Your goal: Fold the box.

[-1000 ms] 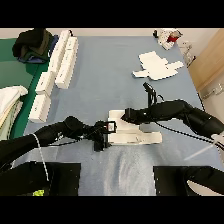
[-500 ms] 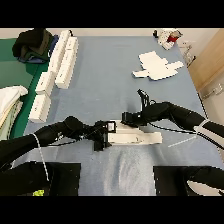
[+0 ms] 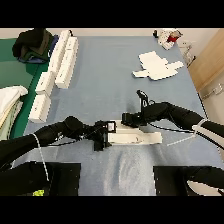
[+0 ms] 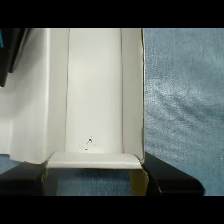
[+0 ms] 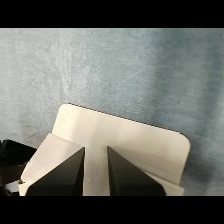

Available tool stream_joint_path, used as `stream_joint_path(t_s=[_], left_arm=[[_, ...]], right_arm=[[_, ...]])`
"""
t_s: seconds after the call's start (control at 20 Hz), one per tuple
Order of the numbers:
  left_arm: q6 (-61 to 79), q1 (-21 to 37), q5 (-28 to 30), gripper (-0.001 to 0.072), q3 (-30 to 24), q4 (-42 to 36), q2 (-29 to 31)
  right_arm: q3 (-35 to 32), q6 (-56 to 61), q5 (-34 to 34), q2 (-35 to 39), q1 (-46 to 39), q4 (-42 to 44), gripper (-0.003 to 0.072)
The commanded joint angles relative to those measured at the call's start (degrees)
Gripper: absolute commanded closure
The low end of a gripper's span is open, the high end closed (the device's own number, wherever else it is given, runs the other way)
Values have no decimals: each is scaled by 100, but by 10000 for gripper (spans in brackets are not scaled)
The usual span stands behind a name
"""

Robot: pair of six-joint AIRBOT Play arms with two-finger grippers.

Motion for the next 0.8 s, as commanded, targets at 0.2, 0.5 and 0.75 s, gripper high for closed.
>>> stream_joint_path(t_s=[0.2,0.5,0.75], left_arm=[[4,-4,-2,246,4,4,4],[4,-4,-2,246,4,4,4],[4,-4,-2,246,4,4,4]], right_arm=[[175,-122,-201,511,-4,-531,466],[269,-739,-1412,2052,-2,-2181,466],[-24,-2745,-2883,2911,-2,-2323,407]])
